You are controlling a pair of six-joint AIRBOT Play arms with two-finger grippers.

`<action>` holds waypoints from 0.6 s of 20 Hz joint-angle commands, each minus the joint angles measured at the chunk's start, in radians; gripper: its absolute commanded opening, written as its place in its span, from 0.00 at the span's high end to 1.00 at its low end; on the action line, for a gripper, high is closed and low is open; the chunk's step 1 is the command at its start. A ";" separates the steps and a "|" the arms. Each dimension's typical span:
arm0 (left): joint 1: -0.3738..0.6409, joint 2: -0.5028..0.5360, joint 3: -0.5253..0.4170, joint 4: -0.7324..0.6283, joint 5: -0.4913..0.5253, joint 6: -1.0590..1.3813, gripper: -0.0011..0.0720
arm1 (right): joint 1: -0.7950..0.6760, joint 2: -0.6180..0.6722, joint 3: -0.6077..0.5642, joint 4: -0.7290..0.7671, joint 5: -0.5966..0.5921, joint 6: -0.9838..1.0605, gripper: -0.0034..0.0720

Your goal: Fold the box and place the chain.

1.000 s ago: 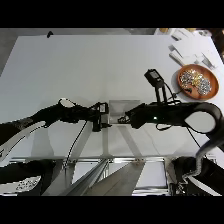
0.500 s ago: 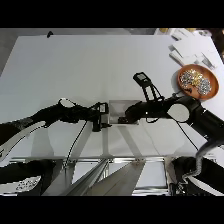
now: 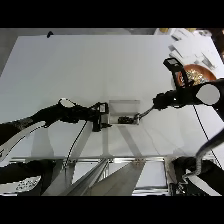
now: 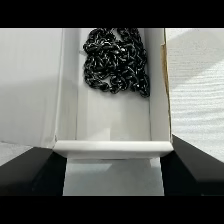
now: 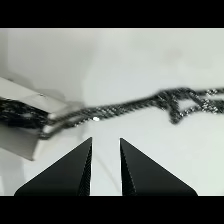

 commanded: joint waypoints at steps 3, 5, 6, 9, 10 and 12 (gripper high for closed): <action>0.000 -0.001 0.000 0.000 0.000 0.000 0.78 | -0.040 -0.050 -0.116 -0.063 -0.097 0.081 0.68; 0.000 -0.001 0.000 0.001 0.000 0.000 0.78 | -0.032 -0.101 -0.120 -0.057 -0.120 0.081 0.61; 0.000 -0.001 0.000 0.001 0.000 0.000 0.78 | -0.021 -0.125 -0.120 -0.058 -0.136 0.081 0.61; 0.000 -0.001 0.000 0.000 0.000 0.000 0.78 | 0.014 -0.190 -0.120 -0.057 -0.182 0.111 0.61; 0.000 -0.001 0.000 0.000 0.000 0.000 0.78 | 0.016 -0.209 -0.121 -0.057 -0.194 0.124 0.61; 0.000 -0.001 0.000 0.001 0.000 0.000 0.78 | 0.016 -0.237 -0.121 -0.057 -0.211 0.125 0.61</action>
